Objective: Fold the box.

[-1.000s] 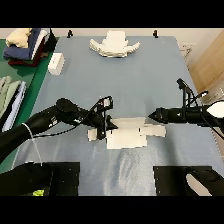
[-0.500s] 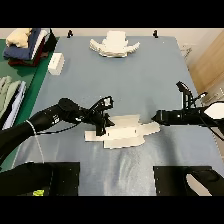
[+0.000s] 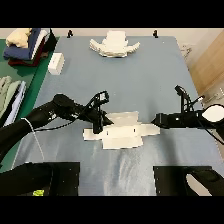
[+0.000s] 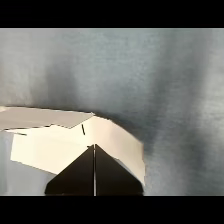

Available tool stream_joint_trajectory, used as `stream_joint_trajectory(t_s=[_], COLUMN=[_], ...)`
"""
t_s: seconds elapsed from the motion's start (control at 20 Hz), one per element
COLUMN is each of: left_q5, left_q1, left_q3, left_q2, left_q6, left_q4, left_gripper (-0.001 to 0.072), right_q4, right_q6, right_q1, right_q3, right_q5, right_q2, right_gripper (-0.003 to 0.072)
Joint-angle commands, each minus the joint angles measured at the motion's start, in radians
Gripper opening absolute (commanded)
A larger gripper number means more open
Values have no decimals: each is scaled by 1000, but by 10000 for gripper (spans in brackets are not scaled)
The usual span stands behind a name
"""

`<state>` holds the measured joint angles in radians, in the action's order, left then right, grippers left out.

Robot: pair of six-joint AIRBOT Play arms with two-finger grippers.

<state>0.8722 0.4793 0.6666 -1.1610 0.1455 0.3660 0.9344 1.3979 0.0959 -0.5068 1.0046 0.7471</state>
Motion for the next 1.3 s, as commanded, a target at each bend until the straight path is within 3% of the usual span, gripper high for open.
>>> stream_joint_trajectory(t_s=[0.0, 0.25, 1.0, 1.25], left_q5=[29, 26, 39, 32], left_q1=[1, 1, 2, 1], left_q3=[1, 1, 1, -19], left_q2=[-1, -2, -27, -30], left_q6=[0, 0, 0, 0], left_q4=[-23, -30, -58, -51], left_gripper=[16, 15, 16, 16], right_q4=[0, -3, 1, -246], right_q6=[0, 0, 10, -81], right_q1=[0, 0, 0, 0], right_q3=[71, 161, 172, 144], right_q5=[-48, -131, -154, -45], right_q2=[0, 1, 0, -14], right_gripper=[15, 14, 15, 36])
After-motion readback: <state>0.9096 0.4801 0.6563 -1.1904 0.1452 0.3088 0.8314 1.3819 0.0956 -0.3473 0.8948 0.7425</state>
